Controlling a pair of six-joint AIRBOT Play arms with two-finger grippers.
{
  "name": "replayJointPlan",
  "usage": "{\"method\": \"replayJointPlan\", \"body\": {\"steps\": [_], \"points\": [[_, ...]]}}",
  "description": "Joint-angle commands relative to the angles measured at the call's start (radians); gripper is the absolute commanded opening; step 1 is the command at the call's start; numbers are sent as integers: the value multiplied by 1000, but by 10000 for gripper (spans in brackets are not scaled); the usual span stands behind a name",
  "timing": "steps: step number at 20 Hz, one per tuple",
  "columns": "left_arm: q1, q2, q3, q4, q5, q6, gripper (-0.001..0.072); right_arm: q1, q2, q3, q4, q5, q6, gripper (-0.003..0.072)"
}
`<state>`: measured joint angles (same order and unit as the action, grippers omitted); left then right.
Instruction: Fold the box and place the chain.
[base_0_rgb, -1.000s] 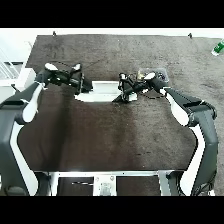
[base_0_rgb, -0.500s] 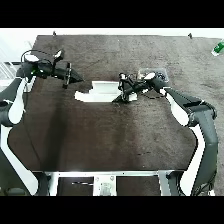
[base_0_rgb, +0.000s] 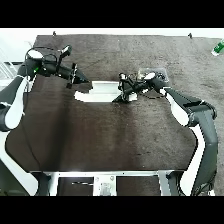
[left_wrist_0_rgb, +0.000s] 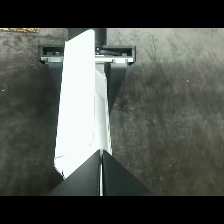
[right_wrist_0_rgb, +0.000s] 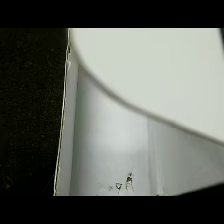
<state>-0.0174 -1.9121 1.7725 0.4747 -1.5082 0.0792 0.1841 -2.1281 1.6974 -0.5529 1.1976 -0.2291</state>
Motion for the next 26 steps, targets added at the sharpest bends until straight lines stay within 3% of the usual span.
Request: {"method": "replayJointPlan", "body": {"steps": [1,5,8,13,14,19,26], "points": [[-45,105,-158,22,137,10,11,1,0,0,0,0,0,429],[-97,239,-377,12,379,53,11,1,0,0,0,0,0,429],[-129,235,-418,10,431,52,12,1,0,0,0,0,0,430],[-138,233,-442,-15,691,-35,15,1,0,0,0,0,0,429],[-138,229,-439,-20,707,-32,15,1,0,0,0,0,0,429],[-138,80,-297,-34,589,-26,15,1,0,0,0,0,0,429],[-134,-56,-100,-9,562,-71,15,1,0,0,0,0,0,429]]}}
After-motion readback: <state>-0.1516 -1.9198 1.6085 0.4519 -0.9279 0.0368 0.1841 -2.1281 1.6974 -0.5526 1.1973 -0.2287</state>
